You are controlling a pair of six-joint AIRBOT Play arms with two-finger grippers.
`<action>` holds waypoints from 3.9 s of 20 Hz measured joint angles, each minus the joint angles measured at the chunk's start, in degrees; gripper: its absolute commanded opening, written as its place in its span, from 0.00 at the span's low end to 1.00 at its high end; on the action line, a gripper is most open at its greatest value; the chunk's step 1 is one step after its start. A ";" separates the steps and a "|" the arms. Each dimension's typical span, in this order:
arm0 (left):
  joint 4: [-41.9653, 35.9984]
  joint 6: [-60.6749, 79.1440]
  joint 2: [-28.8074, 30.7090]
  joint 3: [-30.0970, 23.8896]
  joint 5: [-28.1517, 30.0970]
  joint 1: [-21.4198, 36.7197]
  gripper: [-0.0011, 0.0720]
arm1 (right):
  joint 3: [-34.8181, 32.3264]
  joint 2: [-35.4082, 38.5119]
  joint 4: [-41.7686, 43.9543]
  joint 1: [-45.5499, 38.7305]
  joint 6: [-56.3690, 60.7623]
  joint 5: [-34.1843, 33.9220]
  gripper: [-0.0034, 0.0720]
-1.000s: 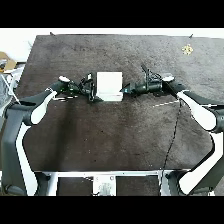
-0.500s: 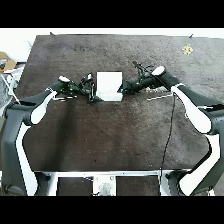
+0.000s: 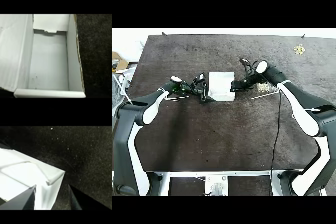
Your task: Fold the box and place the chain.
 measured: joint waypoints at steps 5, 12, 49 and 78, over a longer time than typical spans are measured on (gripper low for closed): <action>-0.02 -0.02 0.00 0.00 0.00 0.00 0.64 | 4.61 -0.76 -15.58 5.49 11.08 3.72 0.48; 0.00 -0.07 0.00 0.00 0.00 0.00 0.64 | 10.62 -6.32 -24.15 10.05 20.28 7.87 0.47; 0.00 -0.04 0.00 0.02 -0.07 -0.04 0.64 | 13.64 -7.91 -29.40 11.02 27.06 9.38 0.29; 0.02 -0.02 0.00 0.02 0.00 -0.04 0.64 | 13.79 2.45 -30.99 7.45 14.88 11.80 0.25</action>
